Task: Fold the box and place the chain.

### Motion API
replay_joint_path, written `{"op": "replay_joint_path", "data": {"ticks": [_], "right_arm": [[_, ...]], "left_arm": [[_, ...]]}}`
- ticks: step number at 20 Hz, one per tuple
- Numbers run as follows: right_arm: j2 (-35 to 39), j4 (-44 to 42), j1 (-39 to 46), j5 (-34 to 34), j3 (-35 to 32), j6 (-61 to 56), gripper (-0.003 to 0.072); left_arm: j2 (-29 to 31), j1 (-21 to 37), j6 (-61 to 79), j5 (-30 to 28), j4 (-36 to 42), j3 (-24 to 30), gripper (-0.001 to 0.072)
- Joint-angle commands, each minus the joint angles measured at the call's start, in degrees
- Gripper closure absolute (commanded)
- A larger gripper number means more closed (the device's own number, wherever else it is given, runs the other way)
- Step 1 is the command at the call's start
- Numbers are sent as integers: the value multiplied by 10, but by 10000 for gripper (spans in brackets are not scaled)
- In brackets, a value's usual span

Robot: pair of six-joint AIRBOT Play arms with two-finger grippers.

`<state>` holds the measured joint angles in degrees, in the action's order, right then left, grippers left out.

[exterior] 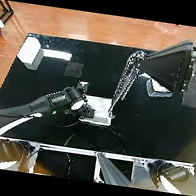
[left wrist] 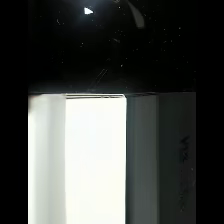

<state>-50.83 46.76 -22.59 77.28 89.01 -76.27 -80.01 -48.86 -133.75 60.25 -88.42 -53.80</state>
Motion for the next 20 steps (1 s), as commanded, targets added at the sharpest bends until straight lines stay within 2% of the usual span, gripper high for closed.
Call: {"op": "replay_joint_path", "data": {"ticks": [1,7,11,20], "right_arm": [[-3,-8,-3,-20,0,0,671],[-19,-14,-4,-29,0,0,670],[-41,-9,-26,-10,-12,-5,670],[-41,10,-53,-43,-196,-13,670]], "left_arm": [[0,0,0,0,0,0,691],[0,0,0,0,0,0,691],[0,0,0,0,0,0,691],[0,0,0,0,0,0,691]]}}
